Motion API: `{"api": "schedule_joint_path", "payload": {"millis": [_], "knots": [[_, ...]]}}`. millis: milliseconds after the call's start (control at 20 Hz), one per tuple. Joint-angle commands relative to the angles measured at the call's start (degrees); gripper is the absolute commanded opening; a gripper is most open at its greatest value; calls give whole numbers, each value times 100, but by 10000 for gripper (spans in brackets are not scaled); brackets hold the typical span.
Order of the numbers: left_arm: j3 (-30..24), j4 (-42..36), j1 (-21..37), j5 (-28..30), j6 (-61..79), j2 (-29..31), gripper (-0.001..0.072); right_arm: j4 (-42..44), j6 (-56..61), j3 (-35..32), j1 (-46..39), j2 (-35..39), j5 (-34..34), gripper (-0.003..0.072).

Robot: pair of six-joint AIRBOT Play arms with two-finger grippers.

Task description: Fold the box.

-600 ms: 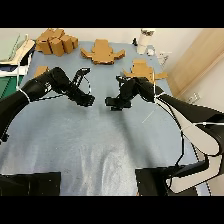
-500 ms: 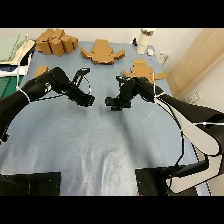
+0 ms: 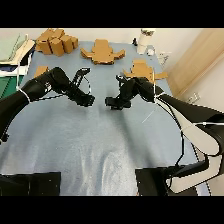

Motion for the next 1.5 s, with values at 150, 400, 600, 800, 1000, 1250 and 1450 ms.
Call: {"api": "schedule_joint_path", "payload": {"millis": [150,400,600,800,1000,1250,1450], "knots": [[4,0,0,2,0,-2,11,4,61,7,7,-15,72,7],[4,0,-2,2,0,-2,11,42,157,7,11,-39,79,7],[4,0,-2,2,0,-2,11,-890,142,503,-570,-48,-295,83],[4,0,0,2,0,-2,11,-1082,-146,1722,-2531,-369,-691,344],[4,0,0,2,0,-2,11,33,-732,2778,-4433,-1156,-138,383],[4,0,0,2,0,-2,11,1279,-1158,3904,-5252,-2474,599,384],[4,0,0,4,0,-2,11,1598,-1187,4850,-5128,-3506,656,383]]}}
